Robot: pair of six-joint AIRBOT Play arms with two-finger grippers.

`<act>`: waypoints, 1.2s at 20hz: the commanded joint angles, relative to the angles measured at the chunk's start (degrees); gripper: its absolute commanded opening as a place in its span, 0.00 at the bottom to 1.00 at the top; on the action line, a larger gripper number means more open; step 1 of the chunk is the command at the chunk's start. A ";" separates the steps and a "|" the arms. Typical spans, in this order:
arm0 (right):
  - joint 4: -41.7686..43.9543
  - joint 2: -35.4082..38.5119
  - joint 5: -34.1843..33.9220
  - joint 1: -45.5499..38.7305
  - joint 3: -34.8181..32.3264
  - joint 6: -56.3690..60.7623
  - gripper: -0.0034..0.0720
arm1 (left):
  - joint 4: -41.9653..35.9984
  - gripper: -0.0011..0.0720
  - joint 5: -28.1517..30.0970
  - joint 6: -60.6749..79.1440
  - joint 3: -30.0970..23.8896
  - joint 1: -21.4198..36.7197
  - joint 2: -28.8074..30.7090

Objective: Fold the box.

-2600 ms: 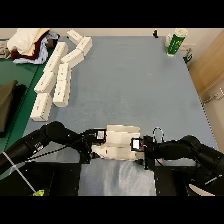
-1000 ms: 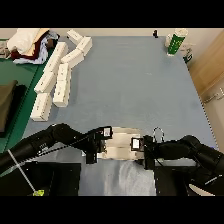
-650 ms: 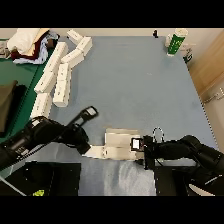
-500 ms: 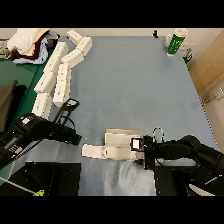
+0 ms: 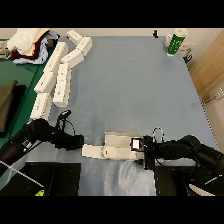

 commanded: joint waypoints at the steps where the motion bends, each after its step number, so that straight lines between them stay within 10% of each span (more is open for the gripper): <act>1: 0.00 0.00 0.00 0.00 -0.02 0.00 0.80 | -8.35 0.04 4.79 1.16 -2.93 -3.69 -1.05; 18: 0.02 0.02 0.00 0.00 -0.02 0.00 0.80 | -19.32 0.04 6.71 4.04 -0.57 -11.54 1.11; 24: 0.02 0.02 0.02 -0.02 -0.02 0.00 0.80 | 2.84 0.03 2.67 -12.52 3.41 -8.72 2.32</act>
